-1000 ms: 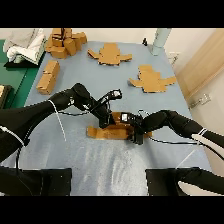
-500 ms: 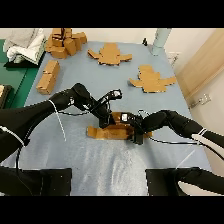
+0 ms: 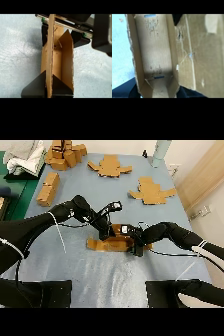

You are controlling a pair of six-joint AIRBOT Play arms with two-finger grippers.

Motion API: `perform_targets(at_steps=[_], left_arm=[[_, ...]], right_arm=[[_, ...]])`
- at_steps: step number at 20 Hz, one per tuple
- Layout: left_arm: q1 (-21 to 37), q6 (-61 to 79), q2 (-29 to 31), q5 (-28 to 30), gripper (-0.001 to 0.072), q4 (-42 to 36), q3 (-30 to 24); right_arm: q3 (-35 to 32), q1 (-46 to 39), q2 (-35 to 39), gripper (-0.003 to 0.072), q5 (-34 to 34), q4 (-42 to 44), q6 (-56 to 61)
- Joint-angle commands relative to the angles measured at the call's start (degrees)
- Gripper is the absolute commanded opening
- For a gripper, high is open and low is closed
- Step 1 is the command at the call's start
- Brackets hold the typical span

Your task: Fold the box.

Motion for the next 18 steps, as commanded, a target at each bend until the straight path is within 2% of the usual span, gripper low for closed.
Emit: perform_targets(at_steps=[1,2,3,4,7,10,12,14,16,18], left_arm=[[0.0,-2.4,0.0,0.4,0.0019,0.0,0.0],[0.1,-3.3,0.0,0.4,0.0255,0.1,0.0],[0.3,-5.1,0.1,0.5,0.0628,0.3,0.0],[0.5,-7.7,0.2,0.4,0.0698,0.3,0.1],[2.4,-21.0,1.6,-3.0,0.0698,8.5,1.3],[4.7,-39.3,4.7,-11.0,0.0698,20.7,2.9],[5.5,-49.1,5.7,-18.0,0.0682,24.0,2.9],[5.3,-57.3,5.5,-24.1,0.002,24.1,2.4],[4.7,-59.3,5.5,-25.0,0.0013,16.4,0.3],[4.0,-55.7,5.5,-20.4,0.0013,0.2,-3.2]], right_arm=[[0.0,0.0,0.0,0.0518,0.0,0.0,0.0],[0.0,0.0,0.0,0.0518,0.0,0.0,0.0],[0.0,0.0,0.0,0.0519,0.0,0.0,0.0],[0.0,0.0,0.0,0.0518,0.0,0.0,0.0],[0.0,0.0,0.0,0.0518,0.0,0.0,0.0],[0.0,0.0,0.0,0.0519,0.0,0.0,0.0],[0.0,0.0,0.0,0.0518,0.0,0.0,0.0],[0.0,0.0,0.0,0.0518,0.0,0.0,0.0],[0.0,0.0,0.0,0.0518,0.0,0.0,0.0],[0.0,0.0,0.0,0.0518,0.0,0.0,0.0]])
